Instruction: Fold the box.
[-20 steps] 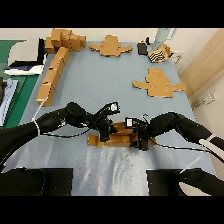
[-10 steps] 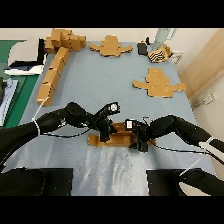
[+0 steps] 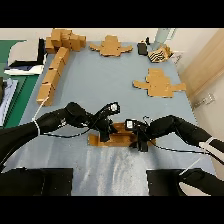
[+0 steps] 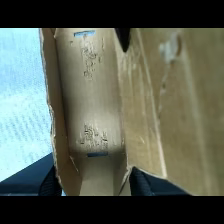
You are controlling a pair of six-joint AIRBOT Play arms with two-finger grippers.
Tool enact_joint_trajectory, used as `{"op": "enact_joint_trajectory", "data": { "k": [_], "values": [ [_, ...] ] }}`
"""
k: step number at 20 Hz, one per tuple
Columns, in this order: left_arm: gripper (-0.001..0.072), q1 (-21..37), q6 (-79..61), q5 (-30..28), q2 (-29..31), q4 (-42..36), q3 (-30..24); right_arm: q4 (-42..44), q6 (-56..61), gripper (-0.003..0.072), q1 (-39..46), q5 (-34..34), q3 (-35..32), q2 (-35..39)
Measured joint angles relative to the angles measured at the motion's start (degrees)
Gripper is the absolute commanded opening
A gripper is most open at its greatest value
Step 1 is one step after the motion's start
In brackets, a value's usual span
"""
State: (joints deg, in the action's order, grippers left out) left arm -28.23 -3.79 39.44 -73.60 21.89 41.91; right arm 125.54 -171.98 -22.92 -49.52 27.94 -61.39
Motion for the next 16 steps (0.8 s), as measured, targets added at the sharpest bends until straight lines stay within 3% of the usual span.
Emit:
{"op": "enact_joint_trajectory", "data": {
  "k": [16],
  "values": [
    [0.0015, 0.0, 0.0, 0.04, 0.0, -0.28, 0.0, 0.24, -0.02, 0.0427, 0.0, -0.48, 0.0, 0.0]
  ]
}}
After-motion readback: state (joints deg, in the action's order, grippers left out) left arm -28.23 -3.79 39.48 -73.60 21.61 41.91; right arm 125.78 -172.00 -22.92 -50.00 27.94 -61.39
